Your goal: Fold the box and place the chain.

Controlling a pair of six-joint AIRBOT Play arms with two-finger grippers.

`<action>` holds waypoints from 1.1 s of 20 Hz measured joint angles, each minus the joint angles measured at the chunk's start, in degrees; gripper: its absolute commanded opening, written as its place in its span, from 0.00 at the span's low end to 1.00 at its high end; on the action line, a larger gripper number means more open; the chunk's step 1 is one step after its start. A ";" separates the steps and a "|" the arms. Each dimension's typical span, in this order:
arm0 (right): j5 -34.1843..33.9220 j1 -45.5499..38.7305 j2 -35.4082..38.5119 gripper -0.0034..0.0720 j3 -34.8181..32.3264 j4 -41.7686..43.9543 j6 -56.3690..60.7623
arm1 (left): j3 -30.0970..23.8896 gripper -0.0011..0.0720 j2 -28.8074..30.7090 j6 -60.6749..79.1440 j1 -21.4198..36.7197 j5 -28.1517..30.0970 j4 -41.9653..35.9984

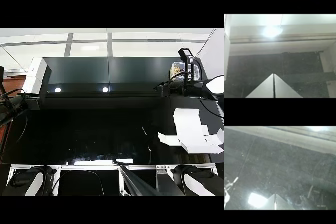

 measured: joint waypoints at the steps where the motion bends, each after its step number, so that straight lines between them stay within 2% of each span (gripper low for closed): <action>1: 0.02 0.02 0.00 0.06 0.00 0.00 -0.02 | 0.00 0.05 0.00 0.00 0.00 0.00 0.00; 12: -0.04 0.02 0.00 0.06 0.00 0.02 -0.02 | 0.00 0.05 -0.09 -0.02 -0.04 0.90 -0.66; 16: -2.99 0.02 0.00 0.07 0.00 3.08 -0.09 | 0.00 0.06 -0.96 -0.02 -0.04 3.17 -2.14; 17: -3.63 0.02 0.00 0.15 0.00 4.70 0.00 | 0.00 0.30 -1.57 -0.02 -0.04 3.48 -3.45; 18: -4.63 0.00 0.00 0.49 0.00 6.51 0.13 | 0.00 0.86 -2.43 -0.02 -0.07 3.63 -5.09; 19: -5.70 0.02 0.00 0.81 0.00 8.37 0.13 | 0.00 0.99 -3.56 -0.04 -0.17 3.34 -6.82; 20: -6.38 0.00 0.00 0.88 0.00 9.94 0.13 | 0.00 0.98 -4.72 -0.15 -0.46 2.45 -8.33; 22: -6.97 -0.07 0.00 0.89 0.00 12.22 0.76 | 0.00 0.98 -7.34 0.26 -1.36 -0.20 -10.08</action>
